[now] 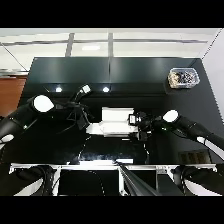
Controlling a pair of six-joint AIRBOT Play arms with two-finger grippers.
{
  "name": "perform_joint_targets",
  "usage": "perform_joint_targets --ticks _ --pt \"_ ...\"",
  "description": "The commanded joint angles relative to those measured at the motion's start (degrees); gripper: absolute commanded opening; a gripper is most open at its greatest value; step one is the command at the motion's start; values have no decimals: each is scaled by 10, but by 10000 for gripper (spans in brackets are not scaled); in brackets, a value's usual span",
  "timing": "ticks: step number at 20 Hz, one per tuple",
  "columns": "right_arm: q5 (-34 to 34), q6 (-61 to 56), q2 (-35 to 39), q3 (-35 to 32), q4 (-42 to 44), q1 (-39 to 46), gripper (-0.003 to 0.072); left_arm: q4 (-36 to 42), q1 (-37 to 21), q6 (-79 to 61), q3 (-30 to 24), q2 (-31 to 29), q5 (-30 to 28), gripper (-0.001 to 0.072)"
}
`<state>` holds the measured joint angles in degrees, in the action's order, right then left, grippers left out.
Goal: Fold the box and place the chain.
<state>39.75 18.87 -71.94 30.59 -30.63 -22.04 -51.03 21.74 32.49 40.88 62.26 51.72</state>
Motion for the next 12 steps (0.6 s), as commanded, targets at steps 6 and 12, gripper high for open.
perform_joint_targets --ticks 6,12 --pt "0 0 0 0 0 0 232 10 62 -224 -55 -11 -90 708" --pt "0 0 0 0 0 0 233 -23 106 -233 -55 34 -119 676"
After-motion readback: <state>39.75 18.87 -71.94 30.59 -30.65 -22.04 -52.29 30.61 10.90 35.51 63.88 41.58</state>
